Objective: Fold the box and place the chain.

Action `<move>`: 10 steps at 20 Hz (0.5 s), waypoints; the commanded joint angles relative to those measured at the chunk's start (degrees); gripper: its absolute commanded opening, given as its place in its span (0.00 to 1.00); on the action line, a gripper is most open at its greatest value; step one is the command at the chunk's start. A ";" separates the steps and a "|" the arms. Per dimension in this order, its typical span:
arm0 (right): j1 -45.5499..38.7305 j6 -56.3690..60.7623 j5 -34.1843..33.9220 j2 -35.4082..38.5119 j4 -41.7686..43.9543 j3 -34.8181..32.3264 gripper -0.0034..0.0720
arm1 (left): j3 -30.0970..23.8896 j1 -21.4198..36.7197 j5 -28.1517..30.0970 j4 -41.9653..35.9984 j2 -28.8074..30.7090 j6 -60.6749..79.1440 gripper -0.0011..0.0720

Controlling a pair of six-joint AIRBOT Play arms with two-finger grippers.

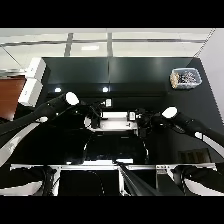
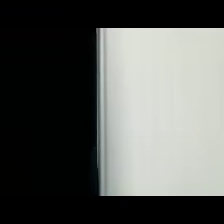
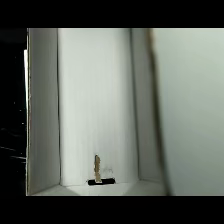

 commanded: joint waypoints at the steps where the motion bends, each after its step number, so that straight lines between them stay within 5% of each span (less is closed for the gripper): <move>1: 0.04 0.90 -0.39 0.00 -0.76 0.07 0.97 | -0.04 -0.02 0.00 0.02 0.00 0.02 0.05; 10: 0.24 0.96 -0.46 -0.02 -1.05 0.07 0.97 | -0.04 -0.02 0.00 0.00 0.00 0.00 0.05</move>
